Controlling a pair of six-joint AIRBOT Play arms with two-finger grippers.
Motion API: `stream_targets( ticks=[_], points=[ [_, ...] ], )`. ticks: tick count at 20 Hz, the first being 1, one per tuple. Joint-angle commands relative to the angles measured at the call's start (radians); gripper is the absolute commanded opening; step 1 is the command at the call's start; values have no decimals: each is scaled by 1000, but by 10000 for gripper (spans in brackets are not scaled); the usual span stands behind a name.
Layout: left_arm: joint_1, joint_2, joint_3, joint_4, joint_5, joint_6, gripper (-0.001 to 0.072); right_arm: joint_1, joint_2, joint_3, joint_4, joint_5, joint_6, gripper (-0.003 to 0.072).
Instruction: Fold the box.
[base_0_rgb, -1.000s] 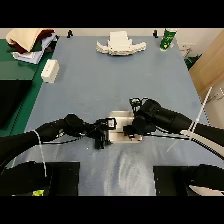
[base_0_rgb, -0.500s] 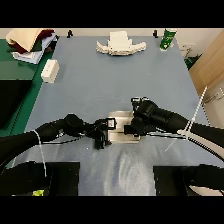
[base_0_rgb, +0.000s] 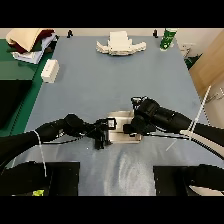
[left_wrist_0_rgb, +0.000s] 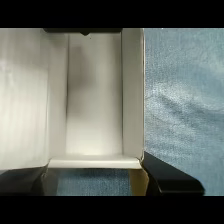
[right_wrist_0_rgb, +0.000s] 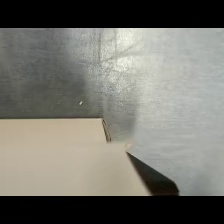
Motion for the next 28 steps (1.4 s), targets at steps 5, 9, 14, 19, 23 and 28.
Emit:
stream_targets(
  ticks=[5,9,14,19,23,28],
  points=[
    [0,0,1,1,0,-1,508,-10,198,68,-179,-170,-28,320],
    [0,0,1,1,0,-1,508,-233,204,65,-196,-154,-163,2],
    [0,0,1,1,0,-1,509,-644,-2,66,323,14,-584,2],
    [0,0,1,1,0,-1,508,-821,-254,85,979,-159,-1000,2],
    [0,0,1,1,0,-1,508,-767,-323,153,1067,-401,-1146,2],
    [0,0,1,1,0,-1,509,-671,-322,172,1063,-511,-1252,2]
  ],
)
